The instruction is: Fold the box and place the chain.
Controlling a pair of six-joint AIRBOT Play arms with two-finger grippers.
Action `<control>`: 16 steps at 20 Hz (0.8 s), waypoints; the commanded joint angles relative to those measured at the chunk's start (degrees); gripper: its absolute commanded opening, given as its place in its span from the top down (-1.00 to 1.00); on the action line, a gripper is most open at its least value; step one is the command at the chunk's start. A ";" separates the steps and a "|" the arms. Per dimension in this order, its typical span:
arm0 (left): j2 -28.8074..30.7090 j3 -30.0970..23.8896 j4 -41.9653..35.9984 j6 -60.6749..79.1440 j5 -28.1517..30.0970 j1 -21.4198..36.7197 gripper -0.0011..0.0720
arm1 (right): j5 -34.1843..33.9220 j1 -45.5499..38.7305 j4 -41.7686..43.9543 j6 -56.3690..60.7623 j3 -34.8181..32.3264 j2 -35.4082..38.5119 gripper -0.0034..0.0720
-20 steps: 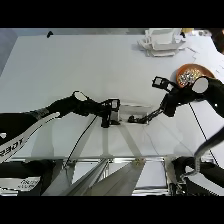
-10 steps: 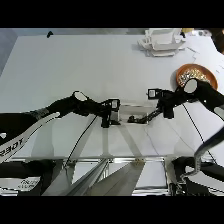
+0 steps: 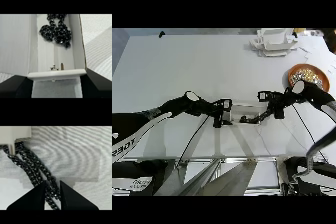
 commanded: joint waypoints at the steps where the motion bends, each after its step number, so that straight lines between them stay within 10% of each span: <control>1: 0.00 0.02 0.00 0.02 0.02 0.02 0.74 | -1.18 -0.02 0.02 -0.39 -0.31 -0.66 0.45; 4: 0.00 0.02 0.00 0.02 0.02 0.02 0.74 | -1.31 -0.02 0.02 -0.33 -0.44 -0.50 0.86; 16: 0.00 0.02 0.00 0.02 0.02 0.02 0.74 | 6.69 -0.07 1.77 7.96 -0.42 22.56 0.86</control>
